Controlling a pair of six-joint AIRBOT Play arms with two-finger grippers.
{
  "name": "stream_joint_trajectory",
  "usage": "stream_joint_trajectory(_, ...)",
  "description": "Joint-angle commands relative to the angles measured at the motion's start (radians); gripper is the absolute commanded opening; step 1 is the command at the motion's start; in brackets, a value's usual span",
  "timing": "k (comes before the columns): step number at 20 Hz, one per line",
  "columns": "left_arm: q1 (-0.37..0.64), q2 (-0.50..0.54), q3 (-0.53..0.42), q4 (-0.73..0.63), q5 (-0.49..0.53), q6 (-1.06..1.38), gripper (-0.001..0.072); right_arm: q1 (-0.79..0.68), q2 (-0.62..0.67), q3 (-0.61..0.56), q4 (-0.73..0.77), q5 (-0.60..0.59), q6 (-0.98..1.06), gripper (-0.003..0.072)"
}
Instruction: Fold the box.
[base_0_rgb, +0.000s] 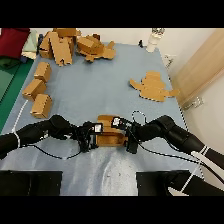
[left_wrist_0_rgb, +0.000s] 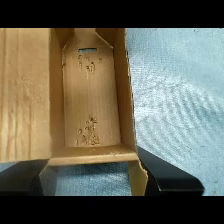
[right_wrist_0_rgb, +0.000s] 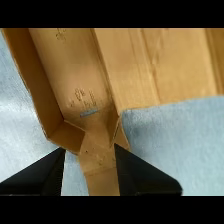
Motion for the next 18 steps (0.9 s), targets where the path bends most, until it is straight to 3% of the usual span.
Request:
stream_joint_trajectory(1, 0.001, 0.001, 0.0, 0.0, 0.0, 0.0, 0.0402, 0.002, -0.02, -0.001, 0.034, 0.04, -0.031, 0.0495)
stream_joint_trajectory(5, 0.001, 0.001, 0.0, 0.0, 0.0, 0.0, 0.0402, 0.002, -0.02, -0.001, 0.052, 0.092, -0.056, 0.0474)
stream_joint_trajectory(8, 0.001, 0.001, 0.0, 0.0, 0.0, 0.0, 0.0403, 0.002, -0.019, -0.001, 0.125, 0.085, -0.057, 0.0291)
stream_joint_trajectory(9, 0.0, 0.001, 0.0, 0.0, 0.0, 0.0, 0.0402, 0.002, -0.019, -0.001, 0.157, 0.084, -0.072, 0.0289)
stream_joint_trajectory(11, 0.001, 0.001, 0.0, 0.0, 0.0, 0.0, 0.0403, 0.002, -0.02, -0.001, 0.195, 0.084, -0.096, 0.0201)
stream_joint_trajectory(18, 0.001, 0.001, 0.0, 0.0, 0.0, 0.0, 0.0403, 0.002, -0.042, -0.001, 0.216, 0.092, -0.097, 0.0209)
